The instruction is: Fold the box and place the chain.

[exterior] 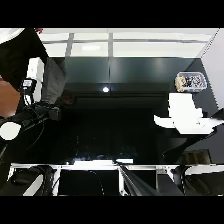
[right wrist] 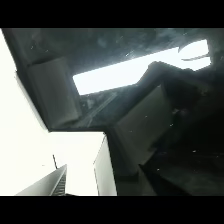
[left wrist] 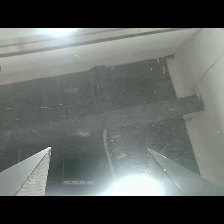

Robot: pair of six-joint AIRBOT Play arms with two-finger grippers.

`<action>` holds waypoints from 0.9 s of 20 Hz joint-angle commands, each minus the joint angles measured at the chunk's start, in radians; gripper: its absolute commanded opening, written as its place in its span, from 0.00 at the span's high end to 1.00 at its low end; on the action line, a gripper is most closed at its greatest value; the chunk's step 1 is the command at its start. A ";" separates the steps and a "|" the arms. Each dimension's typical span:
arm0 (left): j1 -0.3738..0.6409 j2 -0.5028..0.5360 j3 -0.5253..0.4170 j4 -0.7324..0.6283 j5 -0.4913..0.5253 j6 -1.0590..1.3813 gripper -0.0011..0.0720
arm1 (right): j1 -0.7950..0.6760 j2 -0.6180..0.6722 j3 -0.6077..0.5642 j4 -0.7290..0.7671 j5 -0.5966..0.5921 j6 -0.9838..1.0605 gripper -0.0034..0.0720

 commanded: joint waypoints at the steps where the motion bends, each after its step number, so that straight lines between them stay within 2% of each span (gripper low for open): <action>1: 0.000 0.000 0.000 0.001 0.001 0.001 0.00 | -0.001 0.010 -0.007 -0.001 0.014 -0.005 0.55; 2: 0.000 0.000 0.000 0.002 0.001 0.001 0.00 | -0.001 0.016 -0.007 -0.002 0.021 -0.005 0.84; 3: 0.000 0.000 0.000 0.010 0.001 0.001 0.00 | -0.002 0.021 -0.007 -0.003 0.031 -0.004 0.94; 5: 0.000 0.000 0.000 0.034 0.001 0.000 0.00 | -0.001 0.043 -0.007 0.013 0.043 -0.003 0.93; 9: 0.001 0.000 0.000 0.039 0.017 0.000 0.00 | -0.001 0.145 -0.029 0.144 0.031 0.001 0.93; 13: 0.001 0.000 0.000 0.038 0.027 0.000 0.01 | -0.001 0.347 -0.229 0.316 -0.041 -0.028 0.93; 15: 0.000 0.000 0.000 0.037 0.026 0.000 0.04 | 0.002 0.447 -0.312 0.406 -0.082 -0.026 0.94; 18: 0.000 0.000 0.000 0.037 0.030 0.000 0.04 | 0.077 0.564 -0.393 0.411 -0.105 -0.010 0.94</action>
